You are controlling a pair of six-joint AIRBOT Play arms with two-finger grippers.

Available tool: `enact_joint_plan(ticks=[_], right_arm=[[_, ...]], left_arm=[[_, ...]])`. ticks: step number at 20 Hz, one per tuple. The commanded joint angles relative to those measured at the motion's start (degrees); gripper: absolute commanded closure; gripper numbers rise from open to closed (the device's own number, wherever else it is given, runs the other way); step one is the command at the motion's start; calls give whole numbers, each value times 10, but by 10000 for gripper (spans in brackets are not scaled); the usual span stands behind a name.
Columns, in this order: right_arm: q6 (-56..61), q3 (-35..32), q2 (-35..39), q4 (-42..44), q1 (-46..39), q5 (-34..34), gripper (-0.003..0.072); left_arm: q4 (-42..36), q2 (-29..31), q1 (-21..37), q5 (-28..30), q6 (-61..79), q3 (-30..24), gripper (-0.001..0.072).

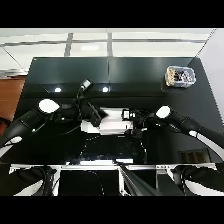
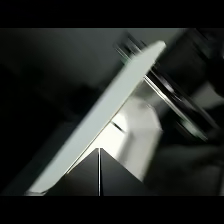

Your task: Fold the box and place the chain.

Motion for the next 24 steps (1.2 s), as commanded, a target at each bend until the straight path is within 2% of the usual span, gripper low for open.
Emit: enact_joint_plan(ticks=[1,3,6,12,14,17,20,22,23,24], right_arm=[[0,0,0,0,0,0,550],[0,0,0,0,0,0,550],[0,0,0,0,0,0,550],[0,0,0,0,0,0,550],[0,0,0,0,0,0,550],[0,0,0,0,0,0,550],[0,0,0,0,0,0,550],[0,0,0,0,0,0,550],[0,0,0,0,0,0,550],[0,0,0,0,0,0,550]], left_arm=[[9,-39,9,67,30,9,683],[49,-81,10,25,-1,12,683],[40,-119,6,-11,-1,12,683],[65,-125,27,-23,-5,20,685],[113,-95,43,-44,-9,39,686],[174,0,70,-63,-19,46,685],[260,78,79,-161,106,40,684],[302,87,77,-213,163,30,673],[312,87,74,-215,188,17,535],[314,86,72,-201,230,1,349]])
